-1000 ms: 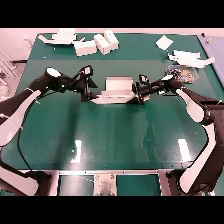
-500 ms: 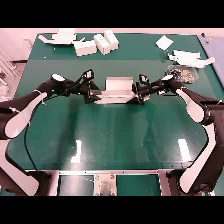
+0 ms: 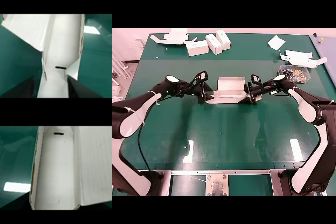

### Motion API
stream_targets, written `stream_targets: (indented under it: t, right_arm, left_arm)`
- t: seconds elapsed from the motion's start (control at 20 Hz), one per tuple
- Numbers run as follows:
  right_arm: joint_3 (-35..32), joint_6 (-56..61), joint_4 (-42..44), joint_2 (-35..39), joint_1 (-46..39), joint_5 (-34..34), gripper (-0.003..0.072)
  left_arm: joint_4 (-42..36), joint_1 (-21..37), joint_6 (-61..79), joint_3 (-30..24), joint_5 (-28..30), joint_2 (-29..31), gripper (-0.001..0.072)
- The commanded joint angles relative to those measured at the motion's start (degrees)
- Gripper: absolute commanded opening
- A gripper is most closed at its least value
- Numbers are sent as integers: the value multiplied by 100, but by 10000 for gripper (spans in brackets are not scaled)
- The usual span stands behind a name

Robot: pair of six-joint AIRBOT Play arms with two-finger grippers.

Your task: Fold the box and place the chain.

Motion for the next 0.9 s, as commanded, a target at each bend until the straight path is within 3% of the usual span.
stream_targets:
  t: [0.0,0.2,0.5,0.85]
  right_arm:
    - [2,-2,0,2,0,2,495]
    - [2,0,0,2,0,2,494]
    - [2,-2,0,2,0,2,494]
    - [2,-2,0,2,0,2,494]
  left_arm:
    - [-33,-68,37,0,42,-2,368]
    - [-42,-293,109,0,356,-4,368]
    - [-46,-321,63,0,365,-4,335]
    - [540,-308,-334,0,378,-2,334]
